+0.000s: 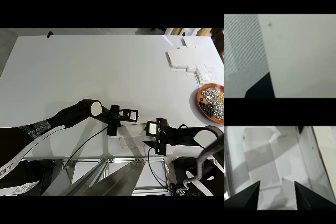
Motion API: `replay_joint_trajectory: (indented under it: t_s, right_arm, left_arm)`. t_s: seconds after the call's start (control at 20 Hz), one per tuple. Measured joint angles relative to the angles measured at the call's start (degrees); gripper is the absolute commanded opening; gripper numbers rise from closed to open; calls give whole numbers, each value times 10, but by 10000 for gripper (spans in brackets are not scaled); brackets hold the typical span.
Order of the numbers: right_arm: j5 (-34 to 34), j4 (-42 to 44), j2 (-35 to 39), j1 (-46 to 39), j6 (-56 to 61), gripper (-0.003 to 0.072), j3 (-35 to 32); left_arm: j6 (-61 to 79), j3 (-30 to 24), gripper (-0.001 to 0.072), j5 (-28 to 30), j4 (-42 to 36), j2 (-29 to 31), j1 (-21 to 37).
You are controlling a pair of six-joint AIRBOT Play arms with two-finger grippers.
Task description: Fold the box and place the chain.
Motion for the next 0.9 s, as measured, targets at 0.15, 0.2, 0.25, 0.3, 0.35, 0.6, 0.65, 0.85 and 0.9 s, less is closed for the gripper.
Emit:
replay_joint_trajectory:
  t_s: [0.15, 0.2, 0.25, 0.3, 0.35, 0.6, 0.65, 0.85, 0.9]
  right_arm:
    - [17, -34, 73, -21, 3, 480, -8]
    - [20, -40, 94, -25, 3, 480, -15]
    - [25, -45, 110, -27, 3, 480, -23]
    - [32, -49, 122, -27, 4, 480, -31]
    - [39, -52, 130, -23, 5, 480, -36]
    - [70, -98, 148, 61, 12, 693, -50]
    - [71, -111, 149, 82, 19, 693, -54]
    - [35, -149, 150, 128, 50, 691, -82]
    - [19, -157, 147, 132, 55, 691, -90]
  left_arm:
    - [0, 0, 10, 0, 0, 0, 0]
    - [0, 0, 10, 0, 0, 0, 0]
    - [0, 0, 10, 0, 0, 0, 0]
    - [0, 0, 10, 0, 0, 0, 0]
    - [0, 0, 10, 0, 0, 0, 0]
    - [0, 0, 10, 0, 0, 0, 0]
    - [0, 0, 10, 0, 0, 0, 0]
    - [0, 0, 10, 0, 0, 0, 0]
    - [0, 0, 10, 0, 0, 0, 0]
